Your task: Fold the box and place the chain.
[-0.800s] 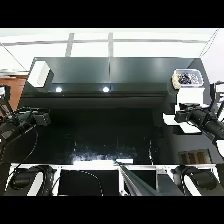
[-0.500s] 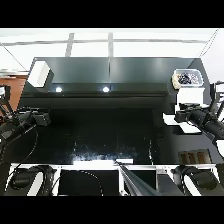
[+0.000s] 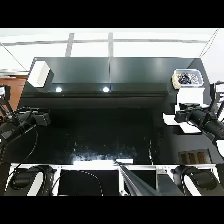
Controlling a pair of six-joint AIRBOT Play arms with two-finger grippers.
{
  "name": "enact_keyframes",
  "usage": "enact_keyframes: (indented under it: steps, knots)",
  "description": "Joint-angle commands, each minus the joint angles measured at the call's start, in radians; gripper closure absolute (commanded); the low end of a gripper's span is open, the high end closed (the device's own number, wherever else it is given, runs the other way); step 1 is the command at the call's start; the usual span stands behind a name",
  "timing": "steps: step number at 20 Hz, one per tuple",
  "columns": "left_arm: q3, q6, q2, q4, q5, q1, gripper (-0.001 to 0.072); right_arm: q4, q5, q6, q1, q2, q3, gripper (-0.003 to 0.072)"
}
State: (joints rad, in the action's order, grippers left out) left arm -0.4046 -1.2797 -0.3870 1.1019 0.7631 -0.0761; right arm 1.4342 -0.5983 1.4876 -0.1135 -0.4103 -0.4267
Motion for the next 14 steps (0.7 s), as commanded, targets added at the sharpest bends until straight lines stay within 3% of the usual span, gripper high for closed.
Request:
enact_keyframes:
  steps: [1,4,10,12,14]
  knots:
    - [0.000,0.000,0.001,0.000,0.000,0.001,0.0680,0.000,0.000,0.000,-0.001,0.001,0.000,0.0668]
    - [0.000,0.000,0.001,0.000,0.000,0.001,0.0680,-0.001,0.033,0.000,-0.001,0.001,0.000,0.0669]
    - [0.000,0.000,0.001,0.000,0.000,0.001,0.0680,-0.049,0.304,0.001,-0.001,0.000,0.000,0.0669]
    - [0.000,0.000,0.001,0.000,0.000,0.001,0.0680,0.064,0.386,0.000,0.023,-0.020,0.000,0.0669]
    - [0.000,-0.004,0.001,-0.025,-0.025,0.001,0.0680,0.122,0.425,0.005,0.134,-0.104,-0.005,0.0668]
